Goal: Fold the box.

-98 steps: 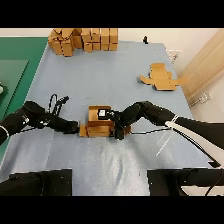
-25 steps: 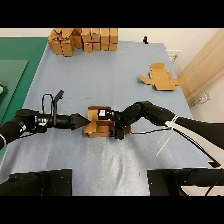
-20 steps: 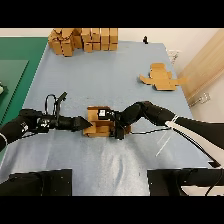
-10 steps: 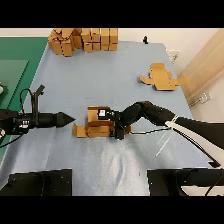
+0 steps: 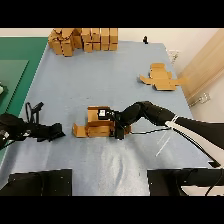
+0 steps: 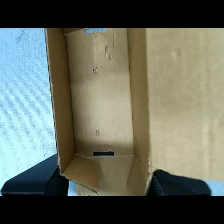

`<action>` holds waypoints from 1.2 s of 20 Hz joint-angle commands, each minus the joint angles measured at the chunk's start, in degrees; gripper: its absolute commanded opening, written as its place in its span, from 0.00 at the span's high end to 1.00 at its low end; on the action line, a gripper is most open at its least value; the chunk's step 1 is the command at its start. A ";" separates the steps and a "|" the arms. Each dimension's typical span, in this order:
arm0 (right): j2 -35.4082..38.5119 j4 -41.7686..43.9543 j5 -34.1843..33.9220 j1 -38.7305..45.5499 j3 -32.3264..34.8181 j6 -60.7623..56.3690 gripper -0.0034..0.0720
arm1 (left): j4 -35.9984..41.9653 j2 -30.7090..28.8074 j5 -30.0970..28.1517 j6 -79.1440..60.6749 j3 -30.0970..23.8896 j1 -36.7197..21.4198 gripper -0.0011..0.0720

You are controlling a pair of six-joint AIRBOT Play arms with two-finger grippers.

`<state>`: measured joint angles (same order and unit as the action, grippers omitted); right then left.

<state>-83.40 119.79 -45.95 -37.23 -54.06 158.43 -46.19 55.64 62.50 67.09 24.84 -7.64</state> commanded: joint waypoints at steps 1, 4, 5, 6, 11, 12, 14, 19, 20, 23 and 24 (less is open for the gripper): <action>0.02 0.02 0.04 0.00 -0.02 -0.02 0.85 | 7.13 6.08 -4.07 -4.42 -0.24 5.18 0.97; 0.02 0.02 0.00 0.00 -0.02 -0.02 0.85 | 10.71 11.17 -5.84 -6.38 0.35 10.45 0.97; 0.02 0.02 0.00 0.02 -0.02 -0.02 0.85 | 12.15 11.80 -5.55 -8.39 0.61 11.32 0.97; 0.02 0.00 -0.02 0.02 -0.02 -0.02 0.85 | 14.14 11.61 -4.90 -10.95 0.87 11.56 0.97; 0.02 0.02 -0.02 0.00 -0.02 -0.02 0.85 | 21.73 6.51 -0.15 -20.55 4.74 10.49 0.96; 0.02 0.00 0.00 0.02 -0.02 -0.02 0.85 | 22.25 6.36 1.18 -20.87 5.03 10.51 0.96; 0.02 0.02 -0.02 0.00 -0.02 -0.02 0.85 | 22.80 6.93 4.52 -21.33 5.03 11.13 0.96; 0.02 0.02 -0.04 0.00 -0.02 -0.02 0.85 | 22.47 10.54 4.55 -20.37 5.03 15.54 0.44; 0.02 0.02 -0.02 0.00 -0.02 0.00 0.85 | 22.05 11.15 3.74 -19.63 5.03 16.02 0.45; 0.02 0.02 -0.04 0.00 -0.02 -0.02 0.85 | 21.55 11.47 0.83 -19.21 5.22 16.22 0.44; 0.02 0.02 -0.02 0.00 -0.02 -0.02 0.85 | 21.53 11.47 -0.13 -19.23 5.49 16.22 0.44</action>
